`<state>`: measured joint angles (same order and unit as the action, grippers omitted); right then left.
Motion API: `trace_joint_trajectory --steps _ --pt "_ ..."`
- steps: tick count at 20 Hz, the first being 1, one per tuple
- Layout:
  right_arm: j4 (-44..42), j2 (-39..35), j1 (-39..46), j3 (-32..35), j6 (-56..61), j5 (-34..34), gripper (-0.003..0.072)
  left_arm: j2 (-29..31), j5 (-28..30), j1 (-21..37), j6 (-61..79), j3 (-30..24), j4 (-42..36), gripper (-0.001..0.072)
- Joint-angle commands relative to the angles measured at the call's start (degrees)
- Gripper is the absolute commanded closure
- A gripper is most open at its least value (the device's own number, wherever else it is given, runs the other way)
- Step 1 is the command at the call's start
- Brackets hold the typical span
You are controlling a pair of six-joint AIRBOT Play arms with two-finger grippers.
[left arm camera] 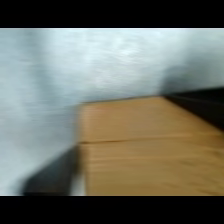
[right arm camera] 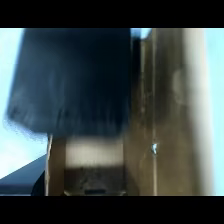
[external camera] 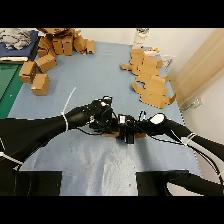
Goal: Fold the box.
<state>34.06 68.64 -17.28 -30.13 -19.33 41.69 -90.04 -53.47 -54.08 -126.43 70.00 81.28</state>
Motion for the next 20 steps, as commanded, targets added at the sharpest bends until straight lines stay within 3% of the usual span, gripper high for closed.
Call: trace_joint_trajectory --steps 1,10,16,20 --pt "0.0 0.0 0.0 0.0 0.1 0.0 0.0077 0.0 -1.2 0.2 -1.3 0.9 0.5 0.0133" --pt "0.0 0.0 0.0 0.0 0.4 -0.2 0.0077 0.2 -8.5 0.3 -0.4 3.8 0.6 0.0132" --pt "0.0 0.0 0.0 0.0 0.4 -0.2 0.0078 4.2 -9.5 0.8 0.3 4.2 1.6 0.0131" --pt "0.0 0.0 0.0 0.0 0.4 -0.2 0.0077 6.1 -16.3 1.3 3.3 4.2 3.1 0.0132"
